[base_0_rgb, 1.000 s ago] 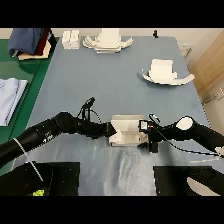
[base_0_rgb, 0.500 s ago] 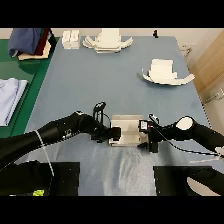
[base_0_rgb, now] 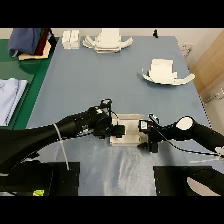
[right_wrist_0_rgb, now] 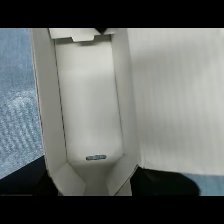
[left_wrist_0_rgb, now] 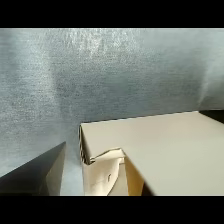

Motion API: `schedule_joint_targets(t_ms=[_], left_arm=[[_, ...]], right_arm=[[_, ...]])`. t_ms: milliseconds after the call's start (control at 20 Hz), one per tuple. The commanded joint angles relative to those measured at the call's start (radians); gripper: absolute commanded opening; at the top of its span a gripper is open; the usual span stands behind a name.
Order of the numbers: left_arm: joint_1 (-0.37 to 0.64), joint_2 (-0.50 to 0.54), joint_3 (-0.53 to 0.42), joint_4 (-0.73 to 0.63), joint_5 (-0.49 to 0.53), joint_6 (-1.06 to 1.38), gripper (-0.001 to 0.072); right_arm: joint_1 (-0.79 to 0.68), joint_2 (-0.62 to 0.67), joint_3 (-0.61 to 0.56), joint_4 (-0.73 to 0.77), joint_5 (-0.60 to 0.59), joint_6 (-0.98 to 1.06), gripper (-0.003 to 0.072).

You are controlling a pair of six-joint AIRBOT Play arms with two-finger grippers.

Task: Fold the box.

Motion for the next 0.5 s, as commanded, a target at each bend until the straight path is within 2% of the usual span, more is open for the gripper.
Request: schedule_joint_targets(t_ms=[0,50,150,200,300,400,450], left_arm=[[-0.043,-0.076,0.074,0.076,-0.089,-0.061,0.0494],[-0.055,-0.089,0.090,0.105,-0.105,-0.069,0.0461],[-0.063,-0.104,0.106,0.115,-0.120,-0.069,0.0451],[-0.064,-0.106,0.106,0.115,-0.121,-0.069,0.0341],[-0.065,-0.110,0.106,0.115,-0.128,-0.093,0.0338],[-0.075,-0.114,0.106,0.123,-0.142,-0.111,0.0223],[-0.084,-0.116,0.106,0.126,-0.146,-0.118,0.0213]], right_arm=[[0.001,0.001,0.001,0.000,0.000,0.000,0.0517],[0.001,0.001,0.001,0.000,0.000,-0.001,0.0517],[0.001,0.001,0.001,0.000,0.000,0.000,0.0517],[0.001,0.001,0.001,0.000,0.000,0.000,0.0517],[0.001,0.001,0.001,0.000,0.000,0.000,0.0517],[0.001,0.001,0.001,0.000,0.000,0.000,0.0517],[0.001,0.001,0.001,0.000,0.000,-0.001,0.0517]])
